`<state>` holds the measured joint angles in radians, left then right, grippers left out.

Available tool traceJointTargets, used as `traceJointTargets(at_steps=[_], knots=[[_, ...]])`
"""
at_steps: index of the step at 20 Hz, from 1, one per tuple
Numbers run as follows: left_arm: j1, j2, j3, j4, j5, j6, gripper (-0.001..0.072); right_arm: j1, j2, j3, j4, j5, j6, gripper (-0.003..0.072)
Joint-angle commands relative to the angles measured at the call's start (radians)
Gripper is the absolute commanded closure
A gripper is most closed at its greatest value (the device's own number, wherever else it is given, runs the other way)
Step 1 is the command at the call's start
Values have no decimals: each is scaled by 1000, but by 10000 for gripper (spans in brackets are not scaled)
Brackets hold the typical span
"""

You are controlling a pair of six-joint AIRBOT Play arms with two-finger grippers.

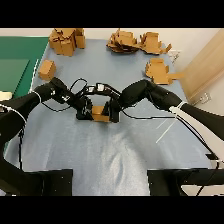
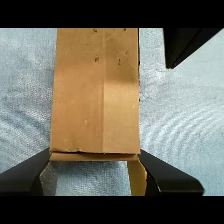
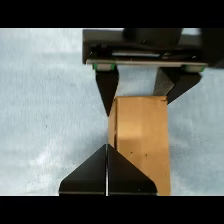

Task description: Fold the box.

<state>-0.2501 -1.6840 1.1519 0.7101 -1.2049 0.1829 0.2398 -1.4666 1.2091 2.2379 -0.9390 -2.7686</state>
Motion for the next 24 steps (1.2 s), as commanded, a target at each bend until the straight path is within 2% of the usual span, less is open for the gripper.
traceJointTargets(at_steps=[1, 2, 4, 5, 7, 8, 9, 13, 17, 24], knots=[[1, 0, 1, 0, 0, 0, 310, -3, 30, 1, 71, 22, 57, 680], [1, 0, 1, 0, 0, 0, 310, -3, 28, 0, 71, 42, 114, 680], [1, 0, 1, 0, 0, 0, 310, -2, 31, -24, 71, 177, 336, 682], [1, 0, 1, 0, 2, 0, 310, 10, 47, -56, 69, 304, 444, 684], [1, 0, 1, 0, 2, -1, 310, 67, 102, -171, 44, 661, 609, 686], [2, 0, 1, 1, 1, -1, 310, 98, 116, -221, 21, 787, 682, 686], [3, 0, 1, 1, 2, -1, 310, 117, 115, -250, 11, 817, 716, 686], [3, 0, 1, 1, 2, 0, 310, 153, 84, -261, -94, 662, 724, 685], [2, 0, 1, 0, 2, 0, 310, 146, 80, -261, -139, 656, 750, 686], [2, 0, 1, 0, 3, 0, 310, 127, 38, -261, -166, 564, 805, 685]])
